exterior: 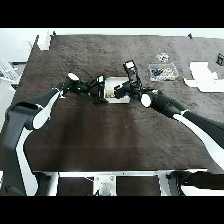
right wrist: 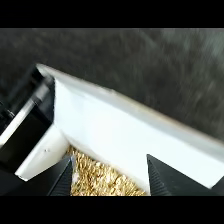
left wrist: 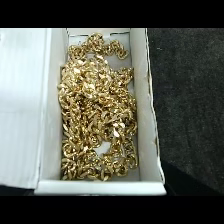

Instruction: Fold the box and place the chain.

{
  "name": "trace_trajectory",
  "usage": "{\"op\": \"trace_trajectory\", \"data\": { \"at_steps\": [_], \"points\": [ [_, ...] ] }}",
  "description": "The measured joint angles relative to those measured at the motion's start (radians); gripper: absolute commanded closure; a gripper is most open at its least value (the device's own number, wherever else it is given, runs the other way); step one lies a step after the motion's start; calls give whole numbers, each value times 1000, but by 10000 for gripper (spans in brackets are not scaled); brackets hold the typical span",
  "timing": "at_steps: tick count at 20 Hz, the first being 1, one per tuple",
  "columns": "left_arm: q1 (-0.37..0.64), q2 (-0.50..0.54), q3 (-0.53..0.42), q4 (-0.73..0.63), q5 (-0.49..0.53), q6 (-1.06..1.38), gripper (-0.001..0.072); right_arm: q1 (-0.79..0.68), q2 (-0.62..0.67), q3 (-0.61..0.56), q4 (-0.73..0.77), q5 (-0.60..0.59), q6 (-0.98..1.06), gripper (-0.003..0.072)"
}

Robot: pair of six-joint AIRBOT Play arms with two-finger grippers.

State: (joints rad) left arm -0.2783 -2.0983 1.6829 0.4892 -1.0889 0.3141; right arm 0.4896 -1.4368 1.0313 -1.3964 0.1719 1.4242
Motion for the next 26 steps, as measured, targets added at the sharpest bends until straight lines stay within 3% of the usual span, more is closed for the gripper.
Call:
{"op": "trace_trajectory", "data": {
  "at_steps": [2, 4, 5, 8, 9, 10, 11, 17, 20, 26],
  "points": [
    [0, 0, 0, 0, 0, 0, 231, -3, 38, 0, -4, 6, -43, 147],
    [0, 0, 0, 0, 0, 0, 231, -16, 83, 0, -7, 7, -98, 205],
    [0, 0, 0, 0, 0, 0, 231, -27, 107, 0, -9, 7, -130, 296],
    [0, 0, 0, 0, 0, 0, 231, -84, 170, 9, -10, -4, -224, 354],
    [0, 0, 0, 0, 0, 0, 231, -108, 185, 17, -10, -5, -261, 420],
    [0, 0, 0, 0, 0, 0, 230, -130, 195, 26, -11, -8, -298, 436],
    [0, 0, 0, 0, 0, 0, 231, -152, 202, 39, -11, -11, -341, 514],
    [0, 0, 0, 0, 0, 0, 231, -251, 195, 121, 25, 69, -563, 535],
    [0, 0, 0, 0, 0, 0, 231, -296, 160, 159, 170, 151, -724, 536],
    [0, 0, 0, 0, 0, 0, 231, -432, 32, 266, 686, 465, -1128, 544]
  ]
}}
